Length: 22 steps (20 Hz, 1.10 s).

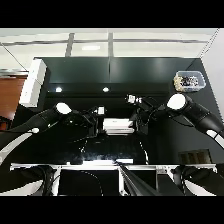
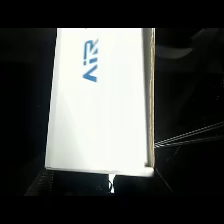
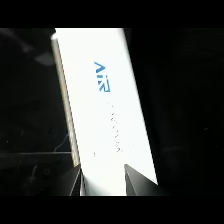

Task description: Fold the box and place the chain.

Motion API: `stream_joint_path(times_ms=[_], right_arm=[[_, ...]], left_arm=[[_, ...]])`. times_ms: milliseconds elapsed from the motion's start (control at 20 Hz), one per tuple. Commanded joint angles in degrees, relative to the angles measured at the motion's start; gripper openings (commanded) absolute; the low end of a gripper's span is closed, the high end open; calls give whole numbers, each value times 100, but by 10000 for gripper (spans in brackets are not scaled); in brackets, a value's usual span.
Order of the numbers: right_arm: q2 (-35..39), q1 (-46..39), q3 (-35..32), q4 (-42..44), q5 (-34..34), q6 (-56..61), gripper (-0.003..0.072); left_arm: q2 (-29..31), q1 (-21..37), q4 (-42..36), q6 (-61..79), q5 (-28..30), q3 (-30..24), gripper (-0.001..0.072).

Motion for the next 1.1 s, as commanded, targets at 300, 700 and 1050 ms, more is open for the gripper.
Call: stream_joint_path(times_ms=[300, 700, 1050], right_arm=[[-9, 4, -4, 13, 76, 96, 325], [-197, 20, -31, 9, -17, 168, 325], [-44, 13, 136, 9, 136, 608, 324]], left_arm=[[-2, -4, 0, -7, -2, 2, 488], [-2, -4, 0, -7, -2, 2, 488], [-2, -4, 0, -7, -2, 2, 488]])
